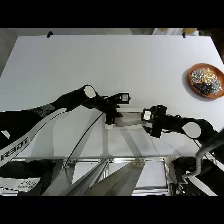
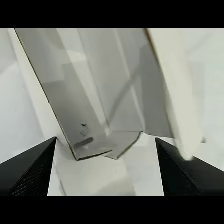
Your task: Fold the box and place the chain.
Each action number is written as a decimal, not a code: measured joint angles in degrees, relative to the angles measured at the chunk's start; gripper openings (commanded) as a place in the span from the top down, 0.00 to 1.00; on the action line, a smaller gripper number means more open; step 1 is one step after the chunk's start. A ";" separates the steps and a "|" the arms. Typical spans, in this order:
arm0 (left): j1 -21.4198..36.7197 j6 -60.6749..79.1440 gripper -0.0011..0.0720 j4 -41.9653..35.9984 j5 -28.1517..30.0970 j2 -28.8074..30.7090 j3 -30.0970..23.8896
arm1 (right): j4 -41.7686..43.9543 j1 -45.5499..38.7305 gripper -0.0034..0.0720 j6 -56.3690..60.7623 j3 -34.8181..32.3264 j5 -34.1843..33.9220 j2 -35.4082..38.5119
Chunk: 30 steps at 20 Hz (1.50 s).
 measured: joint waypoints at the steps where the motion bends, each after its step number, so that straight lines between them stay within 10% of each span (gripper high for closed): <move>1: 0.00 -0.02 0.97 0.00 0.02 0.00 0.00 | 0.26 -0.44 0.04 -0.52 0.42 0.15 -0.11; 30: 0.00 0.02 0.97 0.07 -0.09 0.00 0.00 | 27.12 -13.70 0.10 -39.47 1.46 11.56 -18.23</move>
